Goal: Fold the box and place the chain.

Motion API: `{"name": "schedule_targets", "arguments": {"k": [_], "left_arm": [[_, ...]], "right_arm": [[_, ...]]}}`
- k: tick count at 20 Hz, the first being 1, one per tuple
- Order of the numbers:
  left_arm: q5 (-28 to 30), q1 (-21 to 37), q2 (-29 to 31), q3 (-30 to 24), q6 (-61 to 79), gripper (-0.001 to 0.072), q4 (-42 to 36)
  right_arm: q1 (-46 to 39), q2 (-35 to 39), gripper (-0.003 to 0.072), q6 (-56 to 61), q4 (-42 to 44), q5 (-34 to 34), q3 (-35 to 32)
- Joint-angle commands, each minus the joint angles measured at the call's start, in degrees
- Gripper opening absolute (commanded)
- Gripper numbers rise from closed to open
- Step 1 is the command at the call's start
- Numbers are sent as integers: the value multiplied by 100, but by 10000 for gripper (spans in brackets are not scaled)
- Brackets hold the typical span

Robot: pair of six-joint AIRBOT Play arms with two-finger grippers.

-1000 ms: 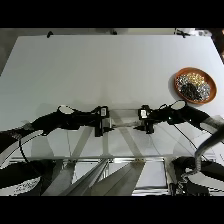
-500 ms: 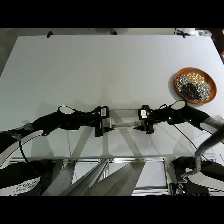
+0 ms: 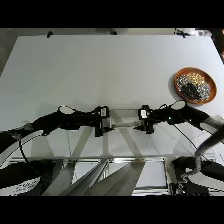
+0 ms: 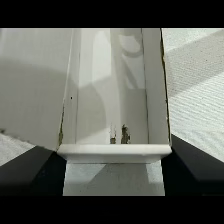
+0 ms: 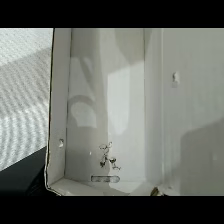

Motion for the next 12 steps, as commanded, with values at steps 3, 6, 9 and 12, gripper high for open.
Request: {"name": "schedule_targets", "arguments": {"k": [3,6,9,12], "left_arm": [[2,-4,4,2,0,209,2],[2,-4,4,2,0,209,2],[2,-2,4,2,0,209,4],[2,-2,4,2,0,209,2]], "right_arm": [[2,2,348,109,-15,184,-2],[2,9,715,686,-28,68,-2],[2,98,715,1119,-59,72,-2],[2,352,715,1757,-671,81,-2]]}}
